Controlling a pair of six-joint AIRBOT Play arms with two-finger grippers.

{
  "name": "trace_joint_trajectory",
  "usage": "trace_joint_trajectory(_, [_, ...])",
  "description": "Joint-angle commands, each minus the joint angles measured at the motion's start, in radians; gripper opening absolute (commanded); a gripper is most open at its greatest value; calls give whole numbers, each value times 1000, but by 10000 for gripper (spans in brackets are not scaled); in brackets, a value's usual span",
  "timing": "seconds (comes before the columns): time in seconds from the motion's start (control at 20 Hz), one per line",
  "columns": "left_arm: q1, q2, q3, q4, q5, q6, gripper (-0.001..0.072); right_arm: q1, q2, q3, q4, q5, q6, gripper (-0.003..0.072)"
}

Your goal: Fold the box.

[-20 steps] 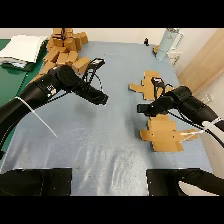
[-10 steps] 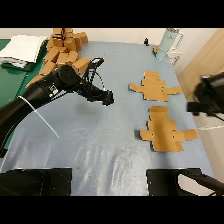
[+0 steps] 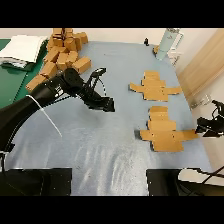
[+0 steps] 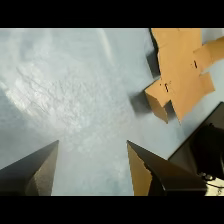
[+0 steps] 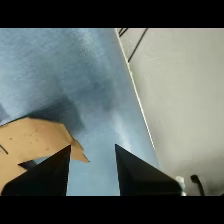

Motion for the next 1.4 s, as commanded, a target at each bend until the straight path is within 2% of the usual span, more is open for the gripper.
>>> trace_joint_trajectory(0.0, [0,-9,1,-55,-48,-1,645,-48,-80,-2,156,23,-208,438])
trace_joint_trajectory(0.05, [0,-9,1,-76,-49,0,645,-46,-88,-2,225,5,-243,418])
trace_joint_trajectory(0.1, [0,-9,1,-95,-52,0,645,-44,-92,-3,296,-33,-280,329])
trace_joint_trajectory(0.15, [1,-9,1,-108,-53,1,645,-36,-92,-3,353,-72,-298,281])
trace_joint_trajectory(0.2, [0,-9,1,-113,-50,4,645,-23,-92,-2,403,-120,-301,273])
trace_joint_trajectory(0.25, [0,-9,1,-113,-42,3,645,-4,-92,-3,434,-163,-300,165])
trace_joint_trajectory(0.35, [0,-9,1,-121,-42,4,642,51,-92,-3,497,-243,-254,5])
trace_joint_trajectory(0.4, [0,-9,1,-124,-42,15,642,86,-92,-3,561,-279,-227,5])
trace_joint_trajectory(0.45, [0,-8,1,-128,-42,40,582,122,-87,-10,631,-309,-225,5])
trace_joint_trajectory(0.5, [1,-6,1,-127,-44,74,386,165,-73,-27,686,-308,-224,5])
trace_joint_trajectory(0.55, [2,-3,0,-127,-51,94,336,212,-48,-54,722,-272,-221,4])
trace_joint_trajectory(0.65, [2,0,0,-127,-82,111,337,318,36,-135,760,-125,-214,4])
trace_joint_trajectory(0.75, [2,0,0,-121,-150,137,337,447,151,-245,759,84,-164,3])
trace_joint_trajectory(0.85, [2,0,0,-107,-185,140,337,550,224,-327,682,217,-79,8])
trace_joint_trajectory(0.9, [2,-1,0,-103,-190,143,337,587,230,-347,618,232,-38,79])
trace_joint_trajectory(0.95, [2,-2,0,-100,-188,143,338,608,222,-353,572,226,-2,267])
trace_joint_trajectory(1.0, [3,-2,0,-96,-182,143,374,620,209,-353,547,214,25,367])
trace_joint_trajectory(1.05, [4,-2,0,-96,-177,142,503,622,194,-352,550,200,26,367])
trace_joint_trajectory(1.1, [9,-2,0,-97,-179,141,553,622,182,-352,550,191,32,364])
trace_joint_trajectory(1.25, [26,-2,0,-97,-194,138,553,622,157,-352,551,167,33,359])
trace_joint_trajectory(1.3, [34,-2,0,-97,-198,138,553,622,153,-352,562,167,30,326])
trace_joint_trajectory(1.35, [40,-2,0,-98,-194,138,553,622,150,-352,581,168,9,217])
